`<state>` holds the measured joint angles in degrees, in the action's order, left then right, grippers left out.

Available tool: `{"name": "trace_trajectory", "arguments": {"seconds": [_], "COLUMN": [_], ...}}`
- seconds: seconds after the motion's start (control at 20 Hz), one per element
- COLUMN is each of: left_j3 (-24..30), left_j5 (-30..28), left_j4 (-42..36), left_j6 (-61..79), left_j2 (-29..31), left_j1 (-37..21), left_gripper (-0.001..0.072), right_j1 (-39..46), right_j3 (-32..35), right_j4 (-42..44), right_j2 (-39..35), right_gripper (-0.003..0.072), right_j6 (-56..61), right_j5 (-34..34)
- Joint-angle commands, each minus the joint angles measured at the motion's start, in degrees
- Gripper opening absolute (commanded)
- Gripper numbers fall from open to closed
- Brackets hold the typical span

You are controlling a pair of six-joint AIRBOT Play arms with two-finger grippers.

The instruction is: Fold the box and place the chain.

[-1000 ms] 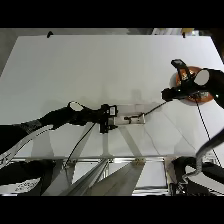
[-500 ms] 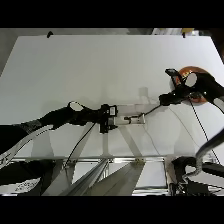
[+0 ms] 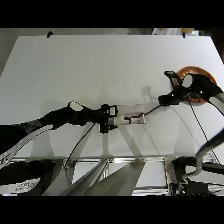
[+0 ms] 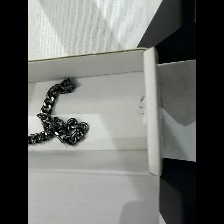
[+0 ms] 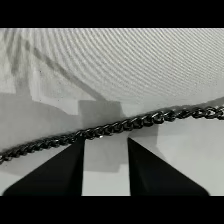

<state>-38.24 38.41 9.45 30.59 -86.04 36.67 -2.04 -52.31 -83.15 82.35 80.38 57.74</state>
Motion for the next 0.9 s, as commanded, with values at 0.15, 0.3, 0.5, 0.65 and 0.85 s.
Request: {"name": "trace_trajectory", "arguments": {"seconds": [0.15,0.3,0.5,0.65,0.85], "left_j3": [0.0,0.0,0.0,0.0,0.0], "left_j5": [-0.02,-0.02,0.0,-0.02,-0.02], "left_j4": [0.02,0.02,0.02,0.02,0.02], "left_j6": [-0.02,-0.02,-0.02,-0.02,-0.02], "left_j2": [0.0,0.0,0.0,0.0,0.0], "left_j1": [-0.02,-0.02,-0.02,-0.02,-0.02], "left_gripper": [0.017,0.017,0.017,0.017,0.017], "right_j1": [-0.04,-0.04,-0.04,-0.04,-0.72], "right_j3": [0.07,0.07,0.07,0.07,0.15], "right_j4": [-0.42,-0.42,-0.39,1.05,10.25], "right_j2": [0.79,-0.35,-5.79,-11.93,-22.67], "right_gripper": [0.0009,0.0011,0.0011,0.0011,0.0011], "right_j6": [0.07,-1.18,-1.36,-1.4,-4.46], "right_j5": [0.0,1.55,4.04,7.69,13.11]}}
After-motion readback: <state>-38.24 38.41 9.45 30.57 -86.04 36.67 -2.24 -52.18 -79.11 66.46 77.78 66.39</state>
